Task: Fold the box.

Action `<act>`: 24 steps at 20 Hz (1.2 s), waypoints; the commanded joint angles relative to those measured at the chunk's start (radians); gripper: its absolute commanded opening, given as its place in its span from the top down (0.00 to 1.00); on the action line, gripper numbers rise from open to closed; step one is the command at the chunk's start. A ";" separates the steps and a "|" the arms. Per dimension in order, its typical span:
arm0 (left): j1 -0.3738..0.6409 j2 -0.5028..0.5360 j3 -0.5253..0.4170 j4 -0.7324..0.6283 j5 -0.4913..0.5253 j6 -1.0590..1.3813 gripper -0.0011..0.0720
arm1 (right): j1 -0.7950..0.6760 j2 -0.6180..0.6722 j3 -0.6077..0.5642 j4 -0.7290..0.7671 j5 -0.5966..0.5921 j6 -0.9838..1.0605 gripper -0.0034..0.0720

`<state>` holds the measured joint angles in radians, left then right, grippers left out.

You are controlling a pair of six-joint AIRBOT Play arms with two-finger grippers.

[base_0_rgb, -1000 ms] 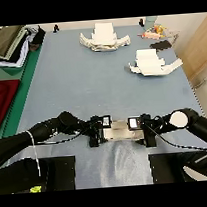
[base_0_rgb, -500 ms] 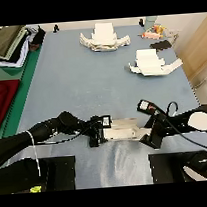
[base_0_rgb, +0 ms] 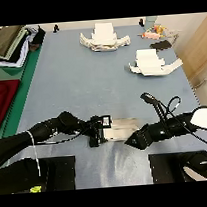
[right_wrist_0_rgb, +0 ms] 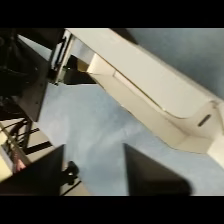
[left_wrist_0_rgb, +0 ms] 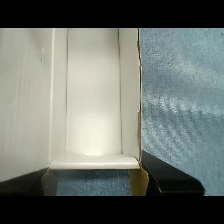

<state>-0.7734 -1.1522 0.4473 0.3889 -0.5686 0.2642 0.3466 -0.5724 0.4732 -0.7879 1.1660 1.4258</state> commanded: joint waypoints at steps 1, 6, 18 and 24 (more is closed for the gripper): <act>0.000 0.001 0.000 0.000 0.000 0.000 0.35 | 0.008 -0.021 0.000 0.073 0.001 0.066 0.54; 0.000 0.001 0.000 0.000 0.001 0.000 0.34 | 0.008 -0.104 0.008 0.074 -0.266 0.044 0.95; 0.000 0.001 0.000 0.000 0.000 0.000 0.34 | 0.008 -0.579 0.146 0.063 -0.398 -0.267 0.95; 0.000 0.001 0.000 0.000 0.000 0.000 0.34 | 0.009 -0.610 0.146 0.063 -0.409 -0.327 0.95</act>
